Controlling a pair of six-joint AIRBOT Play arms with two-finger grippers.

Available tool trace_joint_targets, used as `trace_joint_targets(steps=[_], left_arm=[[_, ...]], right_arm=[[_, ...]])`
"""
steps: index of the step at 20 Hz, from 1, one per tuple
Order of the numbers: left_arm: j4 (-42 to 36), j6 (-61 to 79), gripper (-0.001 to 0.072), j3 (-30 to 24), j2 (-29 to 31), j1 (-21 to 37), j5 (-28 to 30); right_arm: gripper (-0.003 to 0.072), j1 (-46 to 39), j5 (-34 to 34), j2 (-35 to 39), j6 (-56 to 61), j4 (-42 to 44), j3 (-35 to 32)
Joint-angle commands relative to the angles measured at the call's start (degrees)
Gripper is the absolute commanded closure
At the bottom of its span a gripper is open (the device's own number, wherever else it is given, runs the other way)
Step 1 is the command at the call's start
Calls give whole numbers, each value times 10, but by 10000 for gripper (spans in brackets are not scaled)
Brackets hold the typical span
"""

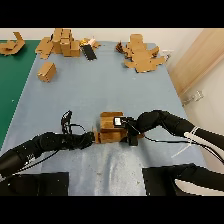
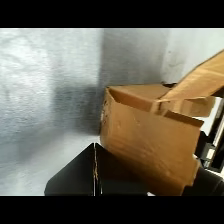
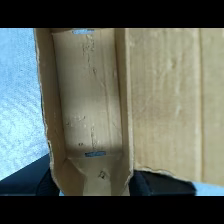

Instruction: Fold the box.

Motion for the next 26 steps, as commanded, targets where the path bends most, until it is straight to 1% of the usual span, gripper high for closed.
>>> trace_joint_targets(steps=[1,4,5,7,9,10,11,12,13,18,19,22,26], left_arm=[[77,-88,704,24,0,-15,5],[196,-190,703,58,0,-28,-1],[218,-208,704,69,0,-36,-2],[222,-215,698,76,0,-40,-4],[220,-216,694,76,0,-39,-22],[219,-216,641,76,0,-39,-27],[217,-219,338,76,0,-39,-31],[217,-226,286,76,0,-39,-32],[217,-225,369,76,0,-39,-33],[217,-226,366,76,0,-39,-30],[217,-226,366,76,0,-39,-19],[217,-226,366,76,0,-39,39],[217,-216,367,76,0,-39,50]], right_arm=[[169,1,0,0,0,0,0],[168,1,0,0,0,0,0],[169,1,0,0,0,0,0],[169,1,0,0,0,0,0],[168,1,0,0,0,0,0],[168,1,0,0,0,0,0],[168,1,0,0,0,0,0],[168,1,0,0,0,0,0],[168,1,0,0,0,0,0],[168,1,0,0,0,0,0],[168,1,0,0,0,0,0],[168,1,0,0,0,0,0],[168,1,0,0,0,0,0]])
